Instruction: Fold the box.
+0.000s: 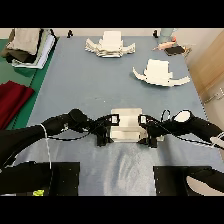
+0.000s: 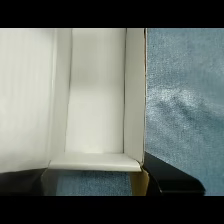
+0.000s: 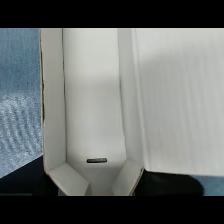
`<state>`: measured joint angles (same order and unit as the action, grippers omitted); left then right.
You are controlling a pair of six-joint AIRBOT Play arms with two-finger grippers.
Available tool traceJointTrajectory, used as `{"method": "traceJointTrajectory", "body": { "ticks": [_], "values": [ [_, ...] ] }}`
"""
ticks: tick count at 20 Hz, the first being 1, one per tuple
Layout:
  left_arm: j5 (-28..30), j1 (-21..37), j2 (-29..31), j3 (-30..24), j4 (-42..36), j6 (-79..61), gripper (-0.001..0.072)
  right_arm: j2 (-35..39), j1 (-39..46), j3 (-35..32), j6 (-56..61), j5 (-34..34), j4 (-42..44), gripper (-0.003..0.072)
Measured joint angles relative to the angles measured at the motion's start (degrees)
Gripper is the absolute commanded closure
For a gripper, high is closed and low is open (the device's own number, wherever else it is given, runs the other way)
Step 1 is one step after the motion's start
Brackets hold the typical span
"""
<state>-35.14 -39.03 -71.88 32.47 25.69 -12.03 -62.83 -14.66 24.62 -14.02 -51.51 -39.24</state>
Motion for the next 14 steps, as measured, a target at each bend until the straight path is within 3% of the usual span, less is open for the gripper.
{"method": "traceJointTrajectory", "body": {
  "ticks": [8, 9, 11, 14],
  "values": [
    [0.02, 0.0, 0.0, 0.0, -0.02, 0.0, 0.0262, 0.0, 0.0, 0.0, 0.02, -0.02, 0.0, 0.0119],
    [0.07, 0.0, 0.0, 0.0, -0.02, 0.0, 0.0262, 0.0, 0.0, 0.0, 0.02, 0.02, 0.0, 0.0107],
    [0.09, 0.0, 0.0, -0.02, -0.09, 0.07, 0.0262, 0.0, 0.02, 0.0, 0.17, -0.07, 0.26, -0.003],
    [0.13, 0.0, 0.0, -0.02, -0.09, 0.07, 0.0262, 0.0, 0.02, 0.0, 0.17, -0.13, 0.52, -0.0029]
  ]
}}
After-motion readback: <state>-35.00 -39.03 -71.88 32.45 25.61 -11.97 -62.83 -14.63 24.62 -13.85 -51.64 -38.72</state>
